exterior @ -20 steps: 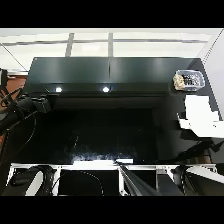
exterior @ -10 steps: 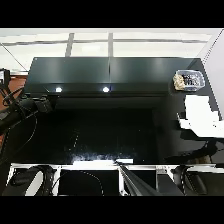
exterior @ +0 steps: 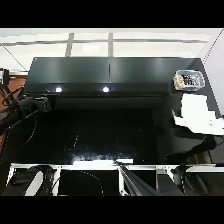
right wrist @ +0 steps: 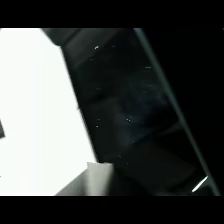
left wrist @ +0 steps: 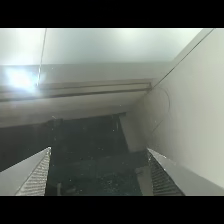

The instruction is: Fold the box and place the chain.

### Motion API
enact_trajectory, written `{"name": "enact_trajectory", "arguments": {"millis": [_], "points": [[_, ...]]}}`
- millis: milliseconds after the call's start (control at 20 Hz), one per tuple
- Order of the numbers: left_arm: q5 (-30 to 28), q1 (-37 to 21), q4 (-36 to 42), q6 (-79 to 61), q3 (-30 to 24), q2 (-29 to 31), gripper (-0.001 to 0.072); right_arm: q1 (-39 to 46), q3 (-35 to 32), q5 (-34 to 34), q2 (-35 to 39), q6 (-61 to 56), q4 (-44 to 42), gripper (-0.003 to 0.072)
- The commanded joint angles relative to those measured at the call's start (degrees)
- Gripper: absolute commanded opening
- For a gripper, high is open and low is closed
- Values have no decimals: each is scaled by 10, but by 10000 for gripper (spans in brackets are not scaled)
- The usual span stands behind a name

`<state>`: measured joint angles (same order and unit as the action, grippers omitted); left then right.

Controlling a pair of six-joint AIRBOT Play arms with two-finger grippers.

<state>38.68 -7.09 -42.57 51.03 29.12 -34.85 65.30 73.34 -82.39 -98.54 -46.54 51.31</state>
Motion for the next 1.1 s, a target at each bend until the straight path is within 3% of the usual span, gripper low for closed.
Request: {"name": "enact_trajectory", "arguments": {"millis": [0,400,600,750,1050], "points": [[0,0,0,0,0,0,710,-24,0,-21,-2,21,8,60],[0,0,0,0,0,0,710,-129,-11,-38,49,32,-3,44],[7,0,0,0,0,0,710,-202,-83,9,115,31,-6,44],[24,0,0,0,0,-1,710,-259,-140,34,171,31,-61,44],[117,24,2,63,0,-56,710,-422,-270,130,301,37,-121,44]]}}
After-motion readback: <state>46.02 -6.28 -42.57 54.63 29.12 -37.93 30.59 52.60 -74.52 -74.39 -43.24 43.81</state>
